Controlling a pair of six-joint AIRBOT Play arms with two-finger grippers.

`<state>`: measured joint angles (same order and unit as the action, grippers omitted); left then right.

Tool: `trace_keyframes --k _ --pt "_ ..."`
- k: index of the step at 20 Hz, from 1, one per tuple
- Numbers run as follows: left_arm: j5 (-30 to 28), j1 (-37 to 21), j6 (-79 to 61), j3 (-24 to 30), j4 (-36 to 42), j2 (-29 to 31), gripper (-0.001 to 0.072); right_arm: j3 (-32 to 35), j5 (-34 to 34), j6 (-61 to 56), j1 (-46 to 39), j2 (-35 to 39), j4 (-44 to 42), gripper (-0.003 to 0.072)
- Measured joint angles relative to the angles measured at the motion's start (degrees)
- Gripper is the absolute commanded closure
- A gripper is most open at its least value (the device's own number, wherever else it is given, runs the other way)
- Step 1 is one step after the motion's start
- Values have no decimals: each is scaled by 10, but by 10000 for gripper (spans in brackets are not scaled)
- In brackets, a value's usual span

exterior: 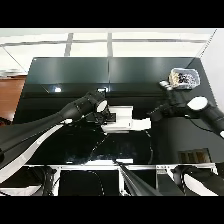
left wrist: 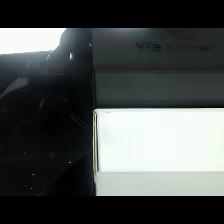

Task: Fold the box and place the chain.

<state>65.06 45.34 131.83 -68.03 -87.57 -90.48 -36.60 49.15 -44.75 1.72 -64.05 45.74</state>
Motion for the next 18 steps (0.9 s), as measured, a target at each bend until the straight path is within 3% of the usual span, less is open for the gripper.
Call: trace_keyframes --k 3,6,9,14,15,16,18 --pt "1 0 2 0 -1 0 681 24 27 -106 -96 -10 -12 671" --pt "1 0 3 0 -2 0 682 39 90 -133 -136 -54 -56 671" --pt "1 0 4 0 -2 0 682 45 138 -124 -114 -107 -102 671" --pt "0 0 4 0 -2 0 682 30 149 -92 -34 -150 -167 662" --pt "0 0 5 0 -2 0 682 19 152 -90 -26 -153 -170 442" --pt "0 0 5 0 -2 0 682 4 160 -87 -20 -155 -171 156" --pt "0 0 5 0 -2 0 682 -27 186 -82 -12 -158 -173 136"
